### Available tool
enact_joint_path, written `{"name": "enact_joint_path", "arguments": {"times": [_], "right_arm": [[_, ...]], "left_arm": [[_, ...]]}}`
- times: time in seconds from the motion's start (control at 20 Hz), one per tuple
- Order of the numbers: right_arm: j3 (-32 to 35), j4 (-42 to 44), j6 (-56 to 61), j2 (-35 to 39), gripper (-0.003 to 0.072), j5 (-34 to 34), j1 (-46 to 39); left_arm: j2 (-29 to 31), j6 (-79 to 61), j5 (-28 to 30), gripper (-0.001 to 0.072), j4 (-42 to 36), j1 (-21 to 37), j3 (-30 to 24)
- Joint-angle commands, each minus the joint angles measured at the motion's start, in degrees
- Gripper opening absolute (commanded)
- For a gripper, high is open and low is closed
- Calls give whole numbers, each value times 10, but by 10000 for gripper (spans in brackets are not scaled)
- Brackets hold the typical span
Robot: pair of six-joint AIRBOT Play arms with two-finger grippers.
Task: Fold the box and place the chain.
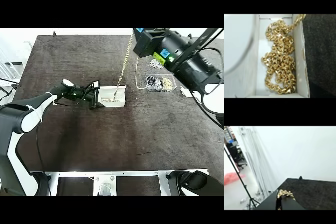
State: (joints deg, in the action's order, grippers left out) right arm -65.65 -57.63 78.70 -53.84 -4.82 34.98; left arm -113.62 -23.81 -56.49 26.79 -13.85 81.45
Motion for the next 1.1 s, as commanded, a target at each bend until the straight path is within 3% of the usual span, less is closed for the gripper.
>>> {"name": "enact_joint_path", "arguments": {"times": [0.0, 0.2, 0.75, 1.05], "right_arm": [[-1, 2, 19, -25, 12, 33, 14], [-1, 2, 32, -61, 12, 66, 35], [2, 2, 66, -134, 12, 68, 35], [51, 3, 70, -152, 12, 70, 35]], "left_arm": [[0, 0, -1, 60, 0, 0, 0], [0, 0, 0, 60, 0, 0, 0], [0, 0, -1, 60, 0, 0, 0], [0, 0, -1, 60, 0, 0, 0]]}}
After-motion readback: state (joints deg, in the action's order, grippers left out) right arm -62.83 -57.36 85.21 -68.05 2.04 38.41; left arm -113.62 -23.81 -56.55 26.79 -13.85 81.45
